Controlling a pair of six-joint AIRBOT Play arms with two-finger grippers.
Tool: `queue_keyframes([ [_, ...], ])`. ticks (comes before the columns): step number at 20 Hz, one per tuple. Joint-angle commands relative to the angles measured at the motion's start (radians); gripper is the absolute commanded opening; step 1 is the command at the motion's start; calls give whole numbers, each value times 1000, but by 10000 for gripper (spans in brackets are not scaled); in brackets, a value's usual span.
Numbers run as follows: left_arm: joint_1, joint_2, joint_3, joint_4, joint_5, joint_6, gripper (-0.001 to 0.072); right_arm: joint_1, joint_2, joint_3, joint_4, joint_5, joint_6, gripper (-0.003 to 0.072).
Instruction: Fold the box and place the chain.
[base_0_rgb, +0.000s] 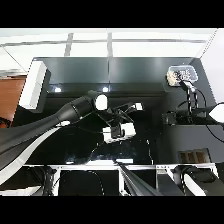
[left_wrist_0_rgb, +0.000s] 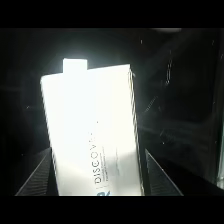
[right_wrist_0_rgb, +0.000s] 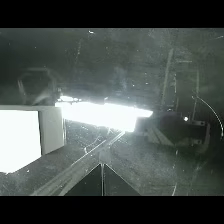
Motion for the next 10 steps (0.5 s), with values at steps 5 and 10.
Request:
queue_keyframes([
  [5,-67,-10,1,228,15,-215,711,-1,1,0,0,-19,0,17],
  [10,-84,-18,15,385,-12,-410,443,-1,0,0,2,-33,0,17],
])
